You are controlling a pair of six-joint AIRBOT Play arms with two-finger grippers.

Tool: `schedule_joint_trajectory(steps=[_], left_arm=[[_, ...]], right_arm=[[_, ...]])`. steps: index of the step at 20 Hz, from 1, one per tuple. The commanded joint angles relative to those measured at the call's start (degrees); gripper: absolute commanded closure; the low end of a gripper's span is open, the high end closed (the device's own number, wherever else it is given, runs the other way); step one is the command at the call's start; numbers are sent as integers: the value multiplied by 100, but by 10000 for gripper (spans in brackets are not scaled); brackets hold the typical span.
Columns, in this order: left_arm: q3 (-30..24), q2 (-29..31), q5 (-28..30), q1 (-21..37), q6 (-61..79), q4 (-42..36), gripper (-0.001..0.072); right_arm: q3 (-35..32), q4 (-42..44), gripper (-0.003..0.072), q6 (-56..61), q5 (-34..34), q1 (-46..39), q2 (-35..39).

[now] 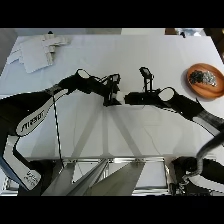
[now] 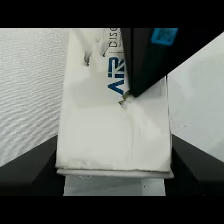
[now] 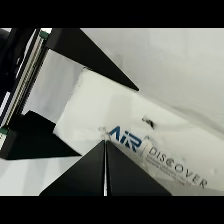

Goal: Fold the box and place the chain.

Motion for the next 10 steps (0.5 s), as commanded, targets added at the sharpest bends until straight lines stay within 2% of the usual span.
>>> schedule_joint_trajectory(steps=[1,10], left_arm=[[2,2,11,7,28,13,315],[4,2,11,7,28,13,315]], right_arm=[[15,76,676,-4,-452,-2,339],[15,94,676,-2,-396,63,229]])
